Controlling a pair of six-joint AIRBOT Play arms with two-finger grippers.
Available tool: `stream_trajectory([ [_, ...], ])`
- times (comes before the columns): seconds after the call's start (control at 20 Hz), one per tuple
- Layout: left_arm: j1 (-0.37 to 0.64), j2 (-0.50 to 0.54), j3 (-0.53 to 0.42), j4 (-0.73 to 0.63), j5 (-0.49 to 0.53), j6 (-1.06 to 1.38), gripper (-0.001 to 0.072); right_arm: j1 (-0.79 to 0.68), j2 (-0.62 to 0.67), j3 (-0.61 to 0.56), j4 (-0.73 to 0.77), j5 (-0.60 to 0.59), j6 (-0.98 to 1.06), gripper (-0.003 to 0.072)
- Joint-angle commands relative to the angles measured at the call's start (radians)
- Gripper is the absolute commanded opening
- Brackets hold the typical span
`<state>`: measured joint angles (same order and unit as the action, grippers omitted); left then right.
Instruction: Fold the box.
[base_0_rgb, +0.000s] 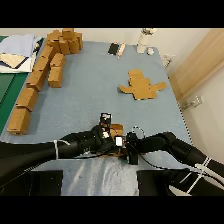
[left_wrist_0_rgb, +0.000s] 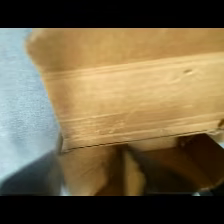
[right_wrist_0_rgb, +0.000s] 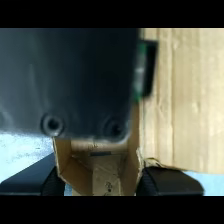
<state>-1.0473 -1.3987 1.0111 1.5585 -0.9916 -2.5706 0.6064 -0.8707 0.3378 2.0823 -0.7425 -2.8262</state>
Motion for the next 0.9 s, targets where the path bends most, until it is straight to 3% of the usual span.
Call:
stream_trajectory([
  [0.0,-0.034,-0.035,0.031,0.065,-0.008,-0.053,0.0012,0.000,-0.001,0.000,0.000,0.000,-0.002,0.0508],
  [0.4,-0.038,-0.033,0.031,0.029,0.008,-0.040,0.0013,0.000,-0.001,0.000,0.000,0.000,-0.002,0.0508],
  [0.45,-0.038,-0.031,0.033,0.016,0.003,-0.026,0.0054,0.000,-0.001,0.000,0.000,0.000,-0.002,0.0508],
  [0.5,-0.038,-0.026,0.035,0.008,0.001,-0.011,0.0355,0.000,-0.001,0.000,0.000,0.000,-0.002,0.0508],
  [0.55,-0.037,-0.015,0.035,0.002,-0.009,-0.016,0.0527,0.000,-0.001,0.000,0.000,0.000,-0.002,0.0508],
  [0.85,0.021,0.079,0.035,-0.010,-0.137,-0.004,0.0523,0.000,-0.001,0.000,0.000,0.000,-0.002,0.0508],
])
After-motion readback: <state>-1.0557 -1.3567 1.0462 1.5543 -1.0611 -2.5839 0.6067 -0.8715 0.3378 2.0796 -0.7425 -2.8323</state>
